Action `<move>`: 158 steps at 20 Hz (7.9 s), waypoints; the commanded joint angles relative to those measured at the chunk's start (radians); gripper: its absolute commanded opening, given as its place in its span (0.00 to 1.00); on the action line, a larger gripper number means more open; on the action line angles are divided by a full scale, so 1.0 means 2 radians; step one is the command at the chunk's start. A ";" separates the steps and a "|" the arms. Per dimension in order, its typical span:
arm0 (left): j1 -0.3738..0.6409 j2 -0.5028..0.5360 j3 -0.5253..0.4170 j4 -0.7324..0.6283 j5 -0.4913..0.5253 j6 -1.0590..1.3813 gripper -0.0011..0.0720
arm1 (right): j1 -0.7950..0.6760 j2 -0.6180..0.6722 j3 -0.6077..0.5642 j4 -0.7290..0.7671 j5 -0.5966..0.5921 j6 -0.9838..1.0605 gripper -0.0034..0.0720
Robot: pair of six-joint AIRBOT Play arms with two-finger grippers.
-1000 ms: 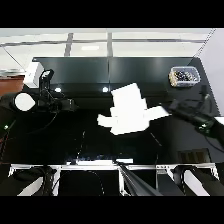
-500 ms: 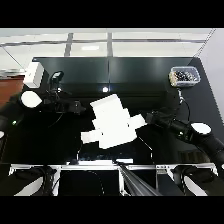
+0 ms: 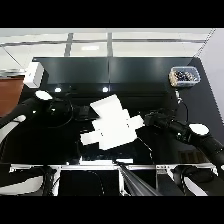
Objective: Fold the box and place the chain.
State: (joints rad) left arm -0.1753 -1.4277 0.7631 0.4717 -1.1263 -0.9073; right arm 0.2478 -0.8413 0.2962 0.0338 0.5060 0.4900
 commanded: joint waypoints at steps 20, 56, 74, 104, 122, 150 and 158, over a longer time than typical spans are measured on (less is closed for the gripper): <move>-0.060 -0.088 0.047 0.012 -0.097 0.244 0.21 | 0.001 0.000 0.000 -0.014 0.016 0.007 0.07; -0.186 0.040 0.008 0.166 0.179 0.451 0.05 | 0.008 -0.004 0.148 -0.554 0.241 -0.108 1.00; -0.191 0.018 0.014 0.165 0.191 0.450 0.06 | 0.092 -0.058 0.079 -0.437 0.162 -0.192 1.00; -0.191 0.018 0.014 0.165 0.176 0.450 0.06 | 0.083 -0.103 0.150 -0.434 0.116 -0.207 1.00; -0.191 0.018 0.014 0.165 0.181 0.450 0.06 | 0.083 -0.179 0.130 -0.326 0.129 -0.328 1.00; -0.191 0.018 0.014 0.166 0.180 0.450 0.06 | 0.067 -0.216 0.130 -0.303 0.116 -0.379 1.00; -0.191 0.018 0.014 0.166 0.182 0.450 0.06 | 0.067 -0.217 0.130 -0.319 0.116 -0.365 1.00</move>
State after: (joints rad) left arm -0.5575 -1.3911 0.7902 0.8024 -0.7658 -0.0071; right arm 0.3817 -1.2743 0.5564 -0.5938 0.7406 -0.2466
